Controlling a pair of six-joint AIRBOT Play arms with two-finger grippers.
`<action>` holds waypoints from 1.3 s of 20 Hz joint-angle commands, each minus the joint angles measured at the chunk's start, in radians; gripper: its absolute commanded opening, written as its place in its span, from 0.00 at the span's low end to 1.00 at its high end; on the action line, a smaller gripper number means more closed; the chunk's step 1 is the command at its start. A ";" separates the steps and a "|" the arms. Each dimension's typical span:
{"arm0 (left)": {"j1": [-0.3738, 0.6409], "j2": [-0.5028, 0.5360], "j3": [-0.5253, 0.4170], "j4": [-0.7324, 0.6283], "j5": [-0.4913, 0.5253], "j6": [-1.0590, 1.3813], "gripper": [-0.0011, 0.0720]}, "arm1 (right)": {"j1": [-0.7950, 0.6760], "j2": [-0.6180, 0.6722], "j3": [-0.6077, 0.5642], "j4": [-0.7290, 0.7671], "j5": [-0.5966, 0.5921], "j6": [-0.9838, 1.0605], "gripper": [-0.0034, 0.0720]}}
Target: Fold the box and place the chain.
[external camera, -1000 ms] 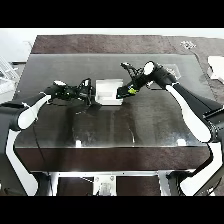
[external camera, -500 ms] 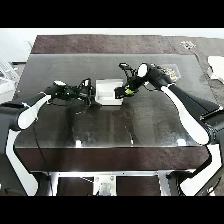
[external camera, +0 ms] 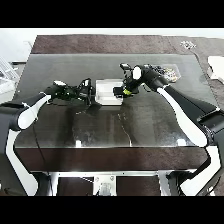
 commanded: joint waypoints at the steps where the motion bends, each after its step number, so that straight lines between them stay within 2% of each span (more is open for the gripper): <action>1: 0.000 0.001 0.000 0.000 0.000 0.000 0.69 | 0.023 0.000 0.001 -0.086 -0.019 0.138 0.61; 10: 0.000 0.001 0.000 0.000 0.000 0.000 0.69 | 0.048 -0.025 0.009 -0.109 -0.034 0.214 0.61; 21: 0.000 0.001 0.000 0.000 0.000 0.000 0.69 | 0.048 -0.029 0.023 -0.167 0.011 0.251 0.51; 22: 0.000 0.001 0.000 0.000 0.000 0.000 0.69 | 0.050 -0.029 0.026 -0.167 0.011 0.251 0.47; 23: 0.000 0.001 0.000 0.000 0.000 0.000 0.69 | 0.053 -0.029 0.028 -0.167 0.011 0.251 0.35; 25: 0.000 0.001 0.000 0.000 0.000 0.000 0.69 | 0.061 -0.032 0.032 -0.164 0.007 0.251 0.33; 26: 0.000 0.001 0.000 0.000 0.000 0.000 0.69 | 0.065 -0.032 0.034 -0.163 0.003 0.251 0.28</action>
